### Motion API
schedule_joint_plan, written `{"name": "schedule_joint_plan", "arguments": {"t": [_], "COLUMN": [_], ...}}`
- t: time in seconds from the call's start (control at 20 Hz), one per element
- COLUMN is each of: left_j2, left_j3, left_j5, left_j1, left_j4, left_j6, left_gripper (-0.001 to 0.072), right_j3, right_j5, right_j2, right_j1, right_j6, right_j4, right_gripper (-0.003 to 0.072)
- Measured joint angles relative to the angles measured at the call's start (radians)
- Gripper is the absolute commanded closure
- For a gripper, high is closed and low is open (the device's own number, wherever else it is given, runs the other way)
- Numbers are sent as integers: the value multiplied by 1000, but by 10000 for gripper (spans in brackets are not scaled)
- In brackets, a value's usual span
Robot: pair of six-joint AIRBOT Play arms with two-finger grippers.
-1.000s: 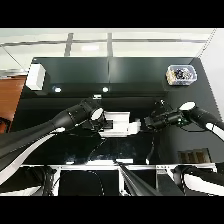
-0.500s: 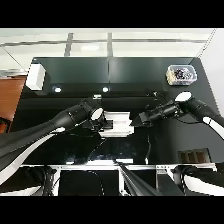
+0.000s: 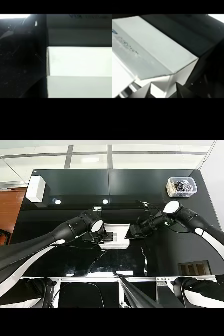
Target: Fold the box and place the chain.
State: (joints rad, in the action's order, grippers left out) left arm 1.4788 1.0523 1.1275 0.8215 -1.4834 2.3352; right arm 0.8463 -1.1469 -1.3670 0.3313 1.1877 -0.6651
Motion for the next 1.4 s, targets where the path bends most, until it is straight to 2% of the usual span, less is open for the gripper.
{"name": "schedule_joint_plan", "arguments": {"t": [0.2,0.25,0.45,0.65,0.9,1.1,1.4], "left_j2": [0,0,0,0,0,0,0], "left_j3": [0,0,0,0,0,0,0], "left_j5": [0,0,0,0,-2,-2,-1], "left_j1": [0,0,0,0,0,0,0], "left_j4": [0,0,0,0,2,1,0], "left_j6": [0,0,0,0,0,-1,-1], "left_gripper": [683,683,683,683,682,683,683], "right_j3": [34,40,57,67,121,166,182], "right_j5": [41,51,97,142,130,94,68], "right_j2": [0,0,0,-1,-21,-54,-81], "right_j1": [70,87,163,262,380,427,441], "right_j6": [140,177,335,558,809,945,1059], "right_j4": [-121,-151,-288,-489,-722,-794,-821], "right_gripper": [334,377,380,380,380,380,381]}}
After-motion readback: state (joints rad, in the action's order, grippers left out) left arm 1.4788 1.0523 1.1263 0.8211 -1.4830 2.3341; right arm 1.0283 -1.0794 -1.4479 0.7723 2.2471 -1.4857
